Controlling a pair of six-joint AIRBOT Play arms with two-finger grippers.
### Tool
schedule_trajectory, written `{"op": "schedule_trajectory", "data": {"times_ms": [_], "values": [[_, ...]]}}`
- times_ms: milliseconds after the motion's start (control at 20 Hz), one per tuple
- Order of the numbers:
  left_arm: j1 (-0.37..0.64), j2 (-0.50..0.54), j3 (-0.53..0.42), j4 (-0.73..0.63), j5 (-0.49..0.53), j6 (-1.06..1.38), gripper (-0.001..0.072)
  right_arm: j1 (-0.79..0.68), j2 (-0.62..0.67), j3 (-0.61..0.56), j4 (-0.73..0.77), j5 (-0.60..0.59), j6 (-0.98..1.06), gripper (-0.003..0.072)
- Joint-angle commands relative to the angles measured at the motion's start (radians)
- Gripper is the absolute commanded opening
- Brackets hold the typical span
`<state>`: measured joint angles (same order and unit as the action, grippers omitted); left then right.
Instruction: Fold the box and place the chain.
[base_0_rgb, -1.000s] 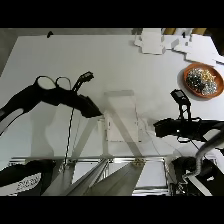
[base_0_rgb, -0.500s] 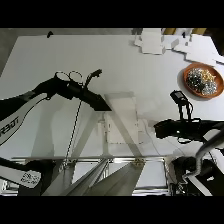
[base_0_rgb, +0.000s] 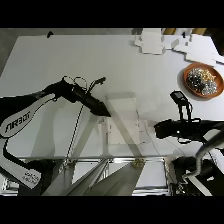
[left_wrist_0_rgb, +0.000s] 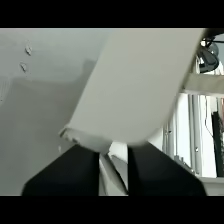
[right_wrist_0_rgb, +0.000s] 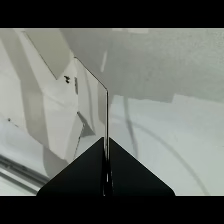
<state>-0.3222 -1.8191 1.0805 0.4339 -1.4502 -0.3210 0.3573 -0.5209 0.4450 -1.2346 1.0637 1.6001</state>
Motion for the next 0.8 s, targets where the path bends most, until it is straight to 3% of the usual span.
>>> {"op": "schedule_trajectory", "data": {"times_ms": [0, 250, 450, 550, 750], "values": [[-0.002, -0.002, 0.001, 0.017, -0.009, 0.117, 0.0019, 0.001, 0.0, 0.0, 0.001, -0.002, 0.0, 0.0017], [-0.005, 0.042, 0.001, 0.017, 0.072, 0.191, 0.0003, 0.001, 0.0, 0.0, 0.016, -0.003, -0.011, 0.0021], [-0.005, 0.173, 0.001, 0.097, 0.162, 0.193, 0.0001, 0.001, 0.0, 0.019, 0.016, -0.008, -0.012, 0.023], [-0.008, 0.245, 0.0, 0.163, 0.164, 0.176, -0.0001, 0.001, 0.0, 0.065, 0.008, -0.009, -0.037, 0.0286], [-0.035, 0.377, -0.027, 0.271, 0.19, 0.111, -0.0003, 0.001, 0.003, 0.192, -0.019, 0.003, -0.063, 0.0298]]}}
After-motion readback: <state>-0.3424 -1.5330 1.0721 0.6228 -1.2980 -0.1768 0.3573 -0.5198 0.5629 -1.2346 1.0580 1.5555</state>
